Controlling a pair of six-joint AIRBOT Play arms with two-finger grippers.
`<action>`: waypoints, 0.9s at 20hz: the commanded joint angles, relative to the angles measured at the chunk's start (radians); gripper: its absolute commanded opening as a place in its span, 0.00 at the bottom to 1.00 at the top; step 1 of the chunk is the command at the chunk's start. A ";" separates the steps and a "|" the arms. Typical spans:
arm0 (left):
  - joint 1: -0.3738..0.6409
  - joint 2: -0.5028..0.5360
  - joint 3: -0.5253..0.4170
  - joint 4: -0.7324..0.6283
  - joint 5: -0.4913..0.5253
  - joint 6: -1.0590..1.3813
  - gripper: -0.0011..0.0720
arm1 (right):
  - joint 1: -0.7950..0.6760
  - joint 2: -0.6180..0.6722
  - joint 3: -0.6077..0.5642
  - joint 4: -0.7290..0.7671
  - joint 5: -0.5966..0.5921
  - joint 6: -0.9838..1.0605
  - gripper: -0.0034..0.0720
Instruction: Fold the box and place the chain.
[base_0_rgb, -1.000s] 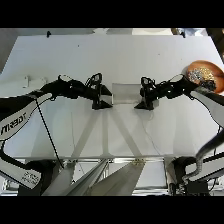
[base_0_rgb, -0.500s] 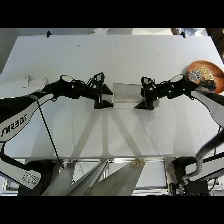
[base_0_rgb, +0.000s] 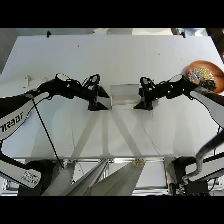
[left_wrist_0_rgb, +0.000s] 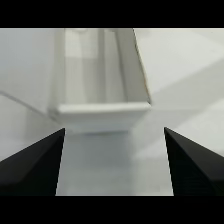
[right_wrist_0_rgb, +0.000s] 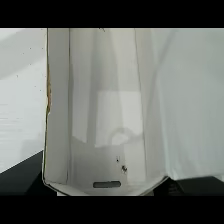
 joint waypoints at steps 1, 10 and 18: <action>0.017 0.003 0.001 0.004 -0.023 0.003 0.97 | 0.000 0.000 0.000 -0.003 0.006 0.000 0.73; -0.004 -0.011 0.001 -0.034 0.063 -0.008 0.97 | 0.000 0.000 0.000 -0.003 0.006 0.000 0.73; -0.042 -0.016 0.001 -0.101 0.093 -0.019 0.97 | 0.000 0.000 0.000 -0.003 0.006 0.000 0.73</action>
